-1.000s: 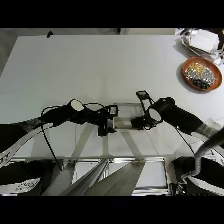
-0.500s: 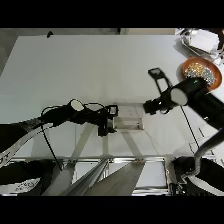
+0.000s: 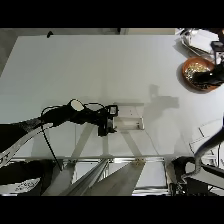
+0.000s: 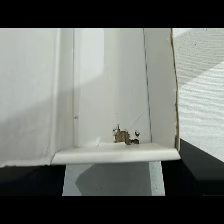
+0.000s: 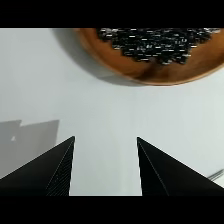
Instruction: Fold the box and place the chain.
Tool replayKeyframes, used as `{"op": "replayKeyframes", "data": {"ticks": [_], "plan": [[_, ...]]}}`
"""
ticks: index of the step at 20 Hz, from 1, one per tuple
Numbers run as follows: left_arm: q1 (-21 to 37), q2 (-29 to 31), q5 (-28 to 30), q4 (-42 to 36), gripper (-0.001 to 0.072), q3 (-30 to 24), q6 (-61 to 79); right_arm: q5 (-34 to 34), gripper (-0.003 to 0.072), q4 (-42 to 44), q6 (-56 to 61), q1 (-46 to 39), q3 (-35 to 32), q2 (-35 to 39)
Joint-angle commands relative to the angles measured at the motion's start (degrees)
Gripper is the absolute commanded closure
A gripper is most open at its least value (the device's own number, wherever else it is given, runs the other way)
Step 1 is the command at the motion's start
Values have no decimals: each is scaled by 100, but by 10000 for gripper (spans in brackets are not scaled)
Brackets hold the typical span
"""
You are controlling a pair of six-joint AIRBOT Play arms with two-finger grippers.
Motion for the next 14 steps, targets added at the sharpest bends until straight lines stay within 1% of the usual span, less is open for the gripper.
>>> {"op": "replayKeyframes", "data": {"ticks": [1,2,4,7,12,13,14], "plan": [[2,4,2,-2,437,7,0,-339,295,221,-214,-927,538,-909],[2,4,0,-2,437,7,2,-560,296,376,-282,-942,577,-1084],[2,4,2,-2,437,7,2,-949,322,708,-216,-920,623,-1366],[2,4,0,-2,437,7,0,-1499,334,850,192,-907,645,-1725],[2,4,0,-2,437,7,0,-1788,335,1423,181,-907,669,-2157],[2,4,2,-2,437,7,2,-1832,361,1451,184,-907,669,-2218],[2,4,2,-2,437,7,0,-1838,417,1460,184,-907,669,-2256]]}}
